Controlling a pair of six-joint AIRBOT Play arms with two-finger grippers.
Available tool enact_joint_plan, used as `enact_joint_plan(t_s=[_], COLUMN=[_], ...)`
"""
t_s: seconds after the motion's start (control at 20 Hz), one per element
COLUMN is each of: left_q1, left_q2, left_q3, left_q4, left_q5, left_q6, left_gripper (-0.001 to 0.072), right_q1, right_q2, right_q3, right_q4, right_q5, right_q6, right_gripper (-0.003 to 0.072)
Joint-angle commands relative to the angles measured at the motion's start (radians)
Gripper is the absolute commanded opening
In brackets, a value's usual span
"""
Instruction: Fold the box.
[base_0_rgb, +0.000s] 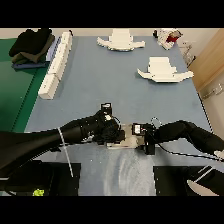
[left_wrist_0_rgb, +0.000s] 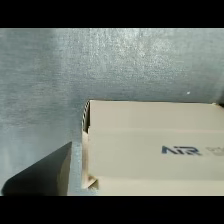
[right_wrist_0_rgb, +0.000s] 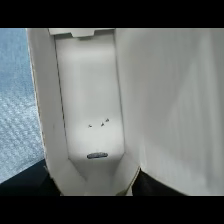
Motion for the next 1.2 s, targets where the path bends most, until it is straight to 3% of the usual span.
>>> enact_joint_plan(t_s=[0.0,0.35,0.4,0.45,0.5,0.95,1.05,1.15], left_q1=[-0.010,-0.013,-0.013,-0.013,-0.014,-0.013,-0.013,-0.013], left_q2=[-0.059,-0.099,-0.100,-0.100,-0.100,-0.099,-0.097,-0.097], left_q3=[0.048,0.060,0.060,0.060,0.060,0.060,0.060,0.061], left_q4=[0.032,0.042,0.042,0.042,0.043,0.024,0.017,0.014], left_q5=[-0.031,-0.063,-0.063,-0.062,-0.057,-0.052,-0.053,-0.053], left_q6=[-0.003,-0.004,-0.005,-0.003,0.001,-0.003,-0.002,-0.003], left_gripper=[0.0405,0.0404,0.0349,0.0084,0.0013,0.0021,0.0622,0.0657], right_q1=[0.001,0.001,0.001,0.001,0.001,0.001,0.001,0.001], right_q2=[0.000,0.000,0.000,0.000,0.000,0.000,0.000,0.000], right_q3=[0.000,0.000,0.000,0.000,0.000,0.000,0.000,0.000], right_q4=[0.000,0.000,0.000,0.000,0.000,0.000,0.000,0.000], right_q5=[0.000,0.000,0.000,0.000,0.000,0.000,0.000,0.000], right_q6=[0.000,0.000,0.000,0.000,0.000,0.000,0.000,0.000], right_gripper=[0.0470,0.0470,0.0470,0.0470,0.0470,0.0469,0.0470,0.0470])
